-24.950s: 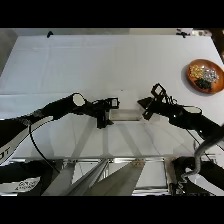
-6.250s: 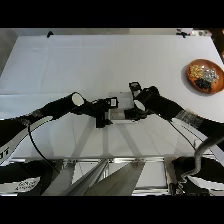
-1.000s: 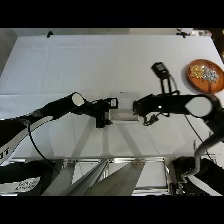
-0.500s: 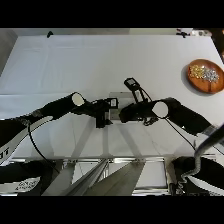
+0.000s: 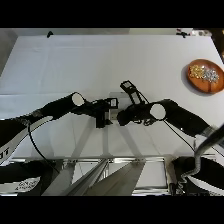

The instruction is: Fold the box and place the chain.

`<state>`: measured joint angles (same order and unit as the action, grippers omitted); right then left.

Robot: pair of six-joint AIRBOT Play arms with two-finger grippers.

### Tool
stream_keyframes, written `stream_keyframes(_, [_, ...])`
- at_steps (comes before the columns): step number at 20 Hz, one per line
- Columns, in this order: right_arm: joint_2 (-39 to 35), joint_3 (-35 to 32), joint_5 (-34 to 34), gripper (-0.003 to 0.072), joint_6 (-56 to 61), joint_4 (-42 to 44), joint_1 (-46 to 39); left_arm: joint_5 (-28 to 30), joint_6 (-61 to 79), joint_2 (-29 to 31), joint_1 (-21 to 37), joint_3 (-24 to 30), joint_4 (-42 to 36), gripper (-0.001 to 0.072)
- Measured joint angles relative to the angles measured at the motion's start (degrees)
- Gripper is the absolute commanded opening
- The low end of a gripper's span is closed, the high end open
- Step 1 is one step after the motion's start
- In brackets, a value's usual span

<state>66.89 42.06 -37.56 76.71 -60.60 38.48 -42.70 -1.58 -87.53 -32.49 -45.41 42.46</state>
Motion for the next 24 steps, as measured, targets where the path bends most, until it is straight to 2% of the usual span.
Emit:
stream_keyframes(4, [-6.6,0.1,-7.9,0.0341,3.2,-7.7,-1.7,0.0,0.0,0.0,0.0,0.0,0.0,0.0212])
stream_keyframes(9, [-11.8,0.1,-23.0,0.0343,9.8,-21.6,-11.2,0.0,0.0,0.0,0.0,0.0,0.0,0.0212])
stream_keyframes(11, [-12.3,0.0,-26.1,0.0346,10.4,-24.7,-14.5,0.0,0.0,0.0,0.0,0.0,0.0,0.0212])
stream_keyframes(13, [-12.6,-1.2,-26.7,0.0365,9.8,-26.5,-16.0,0.0,0.0,0.0,0.0,0.0,0.0,0.0212])
stream_keyframes(15, [-12.7,-3.3,-26.4,0.0538,8.8,-27.7,-16.3,0.0,0.0,0.0,0.0,0.0,0.0,0.0212])
stream_keyframes(19, [-11.0,-7.0,-22.5,0.0549,7.7,-30.4,-16.5,0.0,0.0,0.0,0.0,0.0,0.0,0.0212])
stream_keyframes(24, [-5.9,-8.3,-16.7,0.0549,6.9,-30.6,-14.8,0.0,0.0,0.0,0.0,0.0,0.0,0.0212])
